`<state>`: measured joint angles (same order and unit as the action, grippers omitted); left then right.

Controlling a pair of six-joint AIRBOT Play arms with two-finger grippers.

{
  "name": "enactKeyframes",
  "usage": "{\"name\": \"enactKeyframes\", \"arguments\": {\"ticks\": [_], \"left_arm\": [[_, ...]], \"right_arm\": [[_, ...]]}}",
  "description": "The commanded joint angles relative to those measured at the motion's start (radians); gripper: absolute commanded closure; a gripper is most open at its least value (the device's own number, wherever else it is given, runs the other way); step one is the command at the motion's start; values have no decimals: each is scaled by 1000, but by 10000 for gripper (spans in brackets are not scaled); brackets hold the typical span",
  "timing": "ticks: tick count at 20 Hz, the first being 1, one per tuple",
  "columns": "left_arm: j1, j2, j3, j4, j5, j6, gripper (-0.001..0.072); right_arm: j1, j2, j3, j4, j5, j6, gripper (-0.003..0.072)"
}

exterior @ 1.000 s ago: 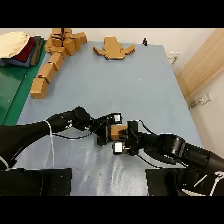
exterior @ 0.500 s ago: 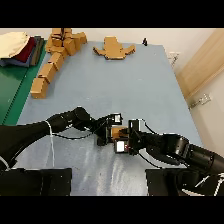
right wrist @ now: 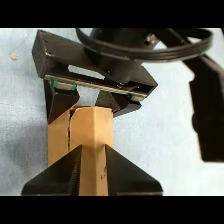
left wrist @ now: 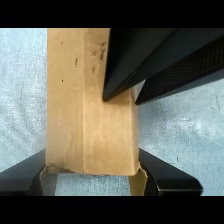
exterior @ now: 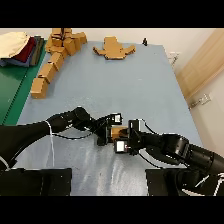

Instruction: Fold the box.

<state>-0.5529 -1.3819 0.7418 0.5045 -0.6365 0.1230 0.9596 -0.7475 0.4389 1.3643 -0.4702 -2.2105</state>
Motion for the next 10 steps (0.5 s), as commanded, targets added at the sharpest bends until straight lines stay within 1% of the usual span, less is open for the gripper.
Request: {"name": "enactKeyframes", "arguments": {"ticks": [1, 5, 6, 7, 10], "left_arm": [[0, 0, 1, 0, 0, 0, 186], [0, 0, 1, 0, 0, 0, 186], [0, 0, 1, 0, 0, 0, 186], [0, 0, 1, 0, 0, 0, 186], [0, 0, 1, 0, 0, 0, 186]], "right_arm": [[0, -1, 0, 1, -14, 9, 474], [0, -1, 0, -3, -20, 15, 491], [0, -1, 0, -5, -20, 15, 561], [0, -1, 0, -8, -20, 15, 597], [0, -1, 0, -8, -20, 15, 592]]}}
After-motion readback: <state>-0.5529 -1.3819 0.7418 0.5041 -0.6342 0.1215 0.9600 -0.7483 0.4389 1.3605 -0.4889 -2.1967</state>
